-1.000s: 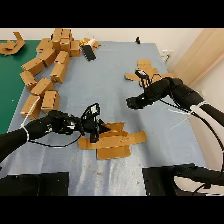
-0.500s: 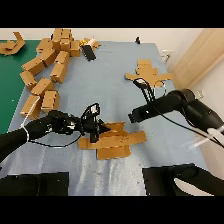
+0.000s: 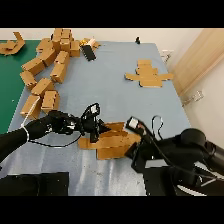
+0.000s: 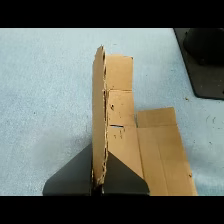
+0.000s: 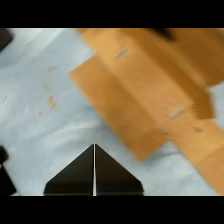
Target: Fold the box.
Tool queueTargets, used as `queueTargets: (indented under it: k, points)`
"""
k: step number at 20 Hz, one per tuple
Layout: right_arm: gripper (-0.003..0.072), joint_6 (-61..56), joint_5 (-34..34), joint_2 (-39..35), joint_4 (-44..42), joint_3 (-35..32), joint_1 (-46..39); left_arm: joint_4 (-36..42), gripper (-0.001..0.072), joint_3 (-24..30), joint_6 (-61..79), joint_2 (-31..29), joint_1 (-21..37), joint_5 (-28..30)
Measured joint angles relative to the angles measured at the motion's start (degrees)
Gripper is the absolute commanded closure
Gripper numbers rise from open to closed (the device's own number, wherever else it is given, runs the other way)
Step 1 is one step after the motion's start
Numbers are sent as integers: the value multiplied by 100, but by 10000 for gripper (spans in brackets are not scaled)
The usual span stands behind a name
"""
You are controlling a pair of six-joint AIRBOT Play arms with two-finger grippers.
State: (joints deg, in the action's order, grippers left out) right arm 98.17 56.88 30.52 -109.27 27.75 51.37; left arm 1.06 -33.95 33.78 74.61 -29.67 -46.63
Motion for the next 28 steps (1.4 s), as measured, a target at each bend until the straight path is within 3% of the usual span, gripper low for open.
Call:
queueTargets:
  k: [1,5,12,21,28]
  points:
    - [162,7,-131,-138,103,-170,374,0,694,0,-2,0,0,0]
    - [158,293,-640,-76,1211,-577,1353,2,694,0,-2,0,0,-2]
    - [158,800,-1429,970,3047,-715,1720,2,694,0,-2,0,0,-7]
    - [160,925,-1917,1694,3832,-726,1762,2,694,0,-2,0,0,-7]
    - [159,400,-1961,1226,4262,-728,1762,4,694,0,0,0,0,-7]
